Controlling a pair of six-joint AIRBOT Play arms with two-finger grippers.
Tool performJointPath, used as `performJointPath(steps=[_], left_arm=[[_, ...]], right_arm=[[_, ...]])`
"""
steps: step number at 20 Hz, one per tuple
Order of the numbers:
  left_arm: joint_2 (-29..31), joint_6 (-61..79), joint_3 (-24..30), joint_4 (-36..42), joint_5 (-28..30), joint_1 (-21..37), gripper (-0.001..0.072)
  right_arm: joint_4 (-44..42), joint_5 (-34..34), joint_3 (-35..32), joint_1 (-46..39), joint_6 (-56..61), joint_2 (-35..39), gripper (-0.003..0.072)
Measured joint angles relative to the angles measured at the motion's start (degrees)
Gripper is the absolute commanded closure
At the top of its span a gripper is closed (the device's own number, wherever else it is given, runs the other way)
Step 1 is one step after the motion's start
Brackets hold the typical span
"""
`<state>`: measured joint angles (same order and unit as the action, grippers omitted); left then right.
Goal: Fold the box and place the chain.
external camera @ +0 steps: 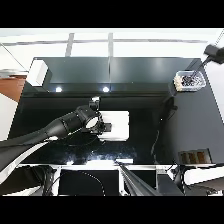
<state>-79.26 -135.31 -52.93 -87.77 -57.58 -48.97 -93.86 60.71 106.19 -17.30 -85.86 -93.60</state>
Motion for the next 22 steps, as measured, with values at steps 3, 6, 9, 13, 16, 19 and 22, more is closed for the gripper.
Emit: performJointPath(steps=[3,6,9,13,16,19,22], left_arm=[[0.00,0.04,0.00,0.00,0.00,0.00,0.0678],[0.00,0.11,0.00,0.00,-0.02,0.00,0.0678],[0.00,0.15,0.00,0.00,-0.37,-0.02,0.0678],[0.00,0.63,0.00,0.00,-0.81,-0.02,0.0679],[0.00,0.83,0.00,-0.02,-1.14,-0.02,0.0679],[0.00,0.90,0.00,-0.02,-1.11,-0.02,0.0679],[0.00,0.98,0.00,-0.02,-1.11,-0.02,0.0678]], right_arm=[[-4.17,2.93,4.59,-0.13,-2.54,5.14,0.0660],[-8.55,5.03,6.88,-0.20,-4.52,11.02,0.0661],[-14.73,5.77,7.82,-0.17,-6.29,17.38,0.0660],[-21.84,8.15,8.26,2.49,-7.48,24.46,0.0660],[-23.76,12.15,8.33,6.32,-8.79,28.44,0.0660],[-24.39,17.70,7.52,10.99,-9.92,31.12,0.0660],[-24.48,23.65,4.81,16.83,-10.80,32.50,0.0660]])
